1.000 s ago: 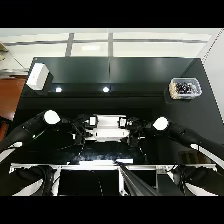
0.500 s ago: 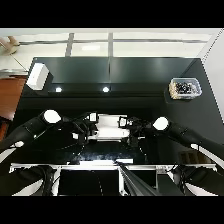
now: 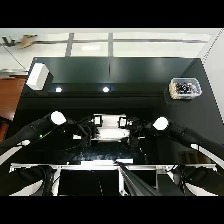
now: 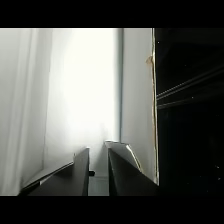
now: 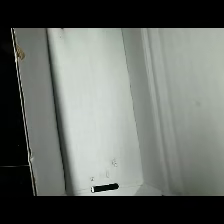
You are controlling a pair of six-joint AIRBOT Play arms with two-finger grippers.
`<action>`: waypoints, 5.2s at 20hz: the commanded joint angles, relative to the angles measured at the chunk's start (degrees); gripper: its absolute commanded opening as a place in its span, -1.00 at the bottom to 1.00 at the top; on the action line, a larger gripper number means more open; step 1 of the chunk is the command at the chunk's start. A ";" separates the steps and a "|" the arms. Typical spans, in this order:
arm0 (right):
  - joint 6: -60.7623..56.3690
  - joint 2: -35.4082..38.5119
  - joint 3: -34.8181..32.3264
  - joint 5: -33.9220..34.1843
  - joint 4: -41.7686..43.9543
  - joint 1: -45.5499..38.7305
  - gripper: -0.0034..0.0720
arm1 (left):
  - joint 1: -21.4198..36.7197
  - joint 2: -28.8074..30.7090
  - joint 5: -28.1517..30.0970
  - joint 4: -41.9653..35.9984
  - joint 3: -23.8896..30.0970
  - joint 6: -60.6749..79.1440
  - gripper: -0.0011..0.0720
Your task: Fold the box and place the chain.
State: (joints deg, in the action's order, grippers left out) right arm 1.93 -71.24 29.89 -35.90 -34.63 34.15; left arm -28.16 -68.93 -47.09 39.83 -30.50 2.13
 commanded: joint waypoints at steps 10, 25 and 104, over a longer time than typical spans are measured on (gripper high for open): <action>-0.07 -0.02 -0.02 -0.02 0.09 0.02 0.49 | -0.13 -0.31 -1.11 0.20 -0.02 -0.20 0.35; -0.07 -0.02 -0.02 -0.02 0.11 0.02 0.49 | 35.47 12.55 -20.46 15.13 -0.90 -54.90 -0.90; -0.07 -0.02 -0.02 0.00 0.11 0.02 0.49 | -16.83 -4.33 -8.94 47.32 -15.82 -129.98 -0.09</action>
State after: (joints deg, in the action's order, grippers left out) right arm 1.87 -71.24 29.89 -35.88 -34.52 34.15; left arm -44.49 -72.36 -53.71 84.62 -45.06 -125.05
